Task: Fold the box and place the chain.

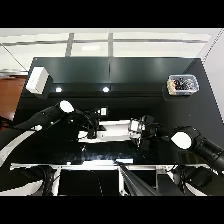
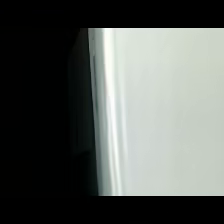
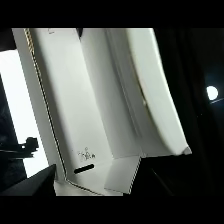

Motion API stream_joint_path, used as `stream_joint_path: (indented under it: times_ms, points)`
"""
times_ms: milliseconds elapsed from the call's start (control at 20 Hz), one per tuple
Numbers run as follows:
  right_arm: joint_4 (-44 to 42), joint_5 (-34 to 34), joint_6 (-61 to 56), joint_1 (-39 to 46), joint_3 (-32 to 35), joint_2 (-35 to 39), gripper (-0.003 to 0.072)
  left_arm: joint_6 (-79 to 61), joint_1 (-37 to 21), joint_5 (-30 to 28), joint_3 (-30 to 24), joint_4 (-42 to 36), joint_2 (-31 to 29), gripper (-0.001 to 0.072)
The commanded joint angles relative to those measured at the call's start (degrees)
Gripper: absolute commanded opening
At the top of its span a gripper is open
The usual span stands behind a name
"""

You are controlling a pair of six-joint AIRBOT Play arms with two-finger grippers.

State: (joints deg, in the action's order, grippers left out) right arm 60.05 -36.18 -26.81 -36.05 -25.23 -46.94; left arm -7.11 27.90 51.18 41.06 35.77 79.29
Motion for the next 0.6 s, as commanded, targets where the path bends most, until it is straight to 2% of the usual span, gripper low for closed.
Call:
stream_joint_path:
  times_ms: [0, 150, 300, 450, 550]
  points:
    - [0.4, 0.6, -0.4, 0.7, -0.1, 0.8, 0.0701, 0.0, 0.0, 0.0, 0.0, 0.0, 0.0, 0.0026]
    - [-1.7, 0.9, -0.1, 0.7, 0.0, -0.5, 0.0701, 0.0, 0.0, 0.0, 0.0, 0.0, 0.0, 0.0026]
    - [-8.6, 1.7, 9.4, 0.7, 0.0, -3.4, 0.0701, 0.0, 0.0, 0.0, 0.0, 0.0, 0.0, 0.0026]
    - [-14.8, 3.7, 12.3, 1.2, -0.1, -5.5, 0.0702, 0.0, 0.0, 0.0, 0.0, 0.3, 0.0, 0.0026]
    - [-19.3, -1.5, 16.8, 2.0, -0.1, -7.2, 0.0701, 0.0, 0.1, -0.2, 0.1, 1.3, 0.0, 0.0026]
